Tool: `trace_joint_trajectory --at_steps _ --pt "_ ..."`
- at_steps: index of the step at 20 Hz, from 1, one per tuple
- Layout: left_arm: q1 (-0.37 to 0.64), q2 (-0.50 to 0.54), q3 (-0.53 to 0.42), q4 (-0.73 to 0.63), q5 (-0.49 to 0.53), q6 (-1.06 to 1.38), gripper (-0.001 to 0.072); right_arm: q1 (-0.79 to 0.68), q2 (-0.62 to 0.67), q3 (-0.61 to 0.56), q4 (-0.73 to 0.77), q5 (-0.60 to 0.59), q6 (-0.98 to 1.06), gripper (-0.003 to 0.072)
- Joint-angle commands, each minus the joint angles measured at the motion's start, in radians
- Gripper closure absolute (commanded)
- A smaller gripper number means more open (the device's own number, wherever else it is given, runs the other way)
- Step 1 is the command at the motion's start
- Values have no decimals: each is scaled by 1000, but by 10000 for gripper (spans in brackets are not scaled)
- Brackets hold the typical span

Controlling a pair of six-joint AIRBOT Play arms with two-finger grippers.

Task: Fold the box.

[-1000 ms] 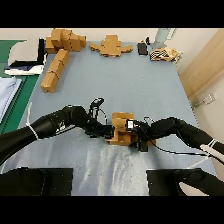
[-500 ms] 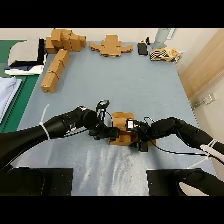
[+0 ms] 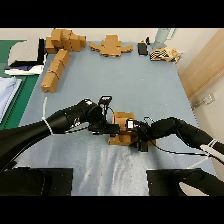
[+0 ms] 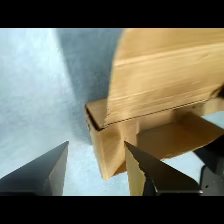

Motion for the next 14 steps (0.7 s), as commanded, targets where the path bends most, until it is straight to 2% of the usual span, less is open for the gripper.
trace_joint_trajectory --at_steps 1,8,12,14 --pt "-1 -10 20 22 -3 -4 154 0 -1 0 0 0 0 177" --pt "-64 -79 34 33 -23 -58 154 0 -1 0 0 0 0 177" --pt "-90 -133 97 114 -95 -119 156 0 -1 0 0 0 0 177" --pt "-103 -158 130 118 -98 -132 156 0 -1 0 0 0 0 177"
